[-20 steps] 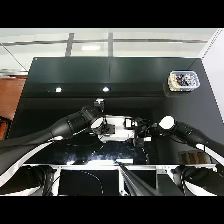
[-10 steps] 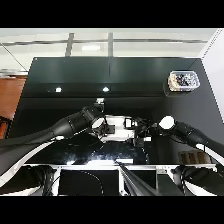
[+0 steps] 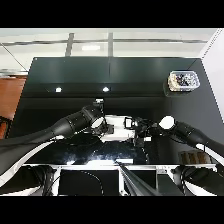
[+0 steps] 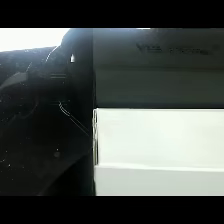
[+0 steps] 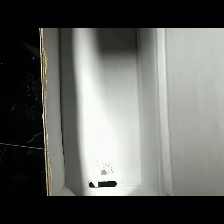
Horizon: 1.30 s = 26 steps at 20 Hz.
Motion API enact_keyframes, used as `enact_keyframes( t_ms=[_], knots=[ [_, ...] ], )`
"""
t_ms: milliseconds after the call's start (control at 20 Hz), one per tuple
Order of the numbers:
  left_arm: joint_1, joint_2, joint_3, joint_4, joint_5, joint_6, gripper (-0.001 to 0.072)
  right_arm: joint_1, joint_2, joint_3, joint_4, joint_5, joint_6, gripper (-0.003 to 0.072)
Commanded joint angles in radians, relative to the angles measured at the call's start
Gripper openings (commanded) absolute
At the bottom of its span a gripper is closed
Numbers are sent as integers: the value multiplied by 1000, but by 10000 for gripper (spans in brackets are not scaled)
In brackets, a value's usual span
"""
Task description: Fold the box and place the chain.
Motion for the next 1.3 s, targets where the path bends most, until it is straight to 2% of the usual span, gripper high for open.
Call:
enact_keyframes(
  t_ms=[0,150,350,500,650,800,850,900,950,1000,1150,1200,1250],
  knots=[
    [0,-1,0,-2,0,2,24,1,0,0,7,-11,-2,717],
    [0,0,0,-2,-14,1,24,-8,51,23,-72,19,107,706],
    [0,0,0,-2,-15,1,24,-63,196,41,-216,158,260,704],
    [0,0,0,-2,-16,1,25,-82,202,31,-289,174,262,704],
    [0,0,0,-2,-18,2,25,-79,168,24,-259,154,190,697],
    [0,0,0,-2,-14,2,26,-77,124,24,-135,137,71,695],
    [0,0,0,-2,-14,2,26,-71,117,24,-111,137,44,658],
    [0,0,0,-2,-14,2,26,-66,113,24,-108,131,40,488],
    [0,0,0,-2,-14,2,26,-61,111,24,-108,117,40,360],
    [0,0,0,-2,-14,2,26,-55,111,24,-106,107,40,332],
    [0,0,0,-2,-14,2,26,-14,93,24,-74,91,47,330],
    [0,0,0,-2,-14,2,26,0,84,24,-49,80,60,255],
    [0,0,0,-2,-14,2,26,11,79,24,-39,64,72,116]
  ],
)
